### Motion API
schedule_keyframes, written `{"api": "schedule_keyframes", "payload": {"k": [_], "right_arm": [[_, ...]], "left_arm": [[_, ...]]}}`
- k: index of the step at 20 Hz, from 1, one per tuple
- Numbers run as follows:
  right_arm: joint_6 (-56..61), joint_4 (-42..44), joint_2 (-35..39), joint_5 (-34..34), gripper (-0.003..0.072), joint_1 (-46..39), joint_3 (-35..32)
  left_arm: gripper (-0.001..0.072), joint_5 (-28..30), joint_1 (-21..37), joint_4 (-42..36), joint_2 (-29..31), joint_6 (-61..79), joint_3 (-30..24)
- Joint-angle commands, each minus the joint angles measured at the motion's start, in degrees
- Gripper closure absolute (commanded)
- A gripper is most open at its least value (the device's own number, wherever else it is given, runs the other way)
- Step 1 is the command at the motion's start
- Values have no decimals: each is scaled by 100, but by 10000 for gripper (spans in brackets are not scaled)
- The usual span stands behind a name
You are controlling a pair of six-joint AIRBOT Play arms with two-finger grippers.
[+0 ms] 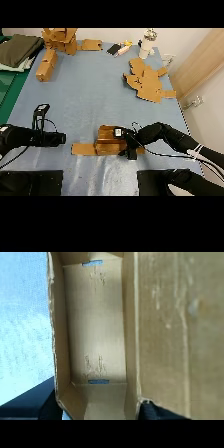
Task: Fold the box.
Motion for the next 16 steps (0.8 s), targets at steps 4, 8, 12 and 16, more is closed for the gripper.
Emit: {"api": "schedule_keyframes", "payload": {"k": [4, 8, 12, 16], "right_arm": [[0, 0, -4, 0, 169, -2, 2], [0, 0, -4, 0, 169, -2, 2], [0, 0, -4, 0, 168, -2, 2], [0, 0, -4, 0, 169, -2, 2]], "left_arm": [[698, 7, 173, -1727, -1506, 1801, 0], [698, 33, 173, -3075, -1952, 3101, 0], [698, -11, 173, -3331, -1989, 3355, -2], [698, -2, 107, -3390, -2052, 3436, -9]]}}
